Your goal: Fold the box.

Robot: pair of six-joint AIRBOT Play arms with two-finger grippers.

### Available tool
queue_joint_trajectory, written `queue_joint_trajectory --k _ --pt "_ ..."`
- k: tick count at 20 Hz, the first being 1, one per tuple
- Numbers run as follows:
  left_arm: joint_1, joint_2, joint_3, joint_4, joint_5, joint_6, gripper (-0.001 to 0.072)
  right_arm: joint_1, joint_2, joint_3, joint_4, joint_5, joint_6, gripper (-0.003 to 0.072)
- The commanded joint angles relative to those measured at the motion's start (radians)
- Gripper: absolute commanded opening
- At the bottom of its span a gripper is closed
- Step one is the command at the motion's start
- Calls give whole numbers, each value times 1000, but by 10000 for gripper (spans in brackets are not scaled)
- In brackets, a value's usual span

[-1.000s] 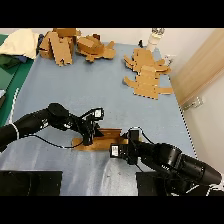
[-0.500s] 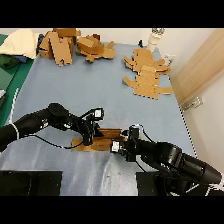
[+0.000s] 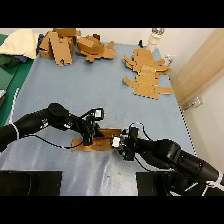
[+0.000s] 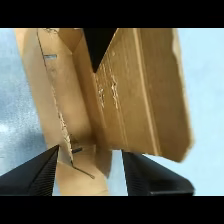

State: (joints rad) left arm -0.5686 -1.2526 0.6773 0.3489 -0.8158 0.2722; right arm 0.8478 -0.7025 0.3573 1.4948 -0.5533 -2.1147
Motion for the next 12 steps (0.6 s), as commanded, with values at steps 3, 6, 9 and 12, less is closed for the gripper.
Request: queue_joint_trajectory --k 3,6,9,12 --pt "1 0 0 0 1 0 14 -143 -24 0 320 -14 -284 653" --pt "1 0 0 0 1 0 14 -216 -35 0 472 -43 -452 653" --pt "1 0 0 0 1 0 14 -256 -61 2 557 -60 -550 653" --pt "1 0 0 0 1 0 14 -256 -95 17 631 -99 -637 653"
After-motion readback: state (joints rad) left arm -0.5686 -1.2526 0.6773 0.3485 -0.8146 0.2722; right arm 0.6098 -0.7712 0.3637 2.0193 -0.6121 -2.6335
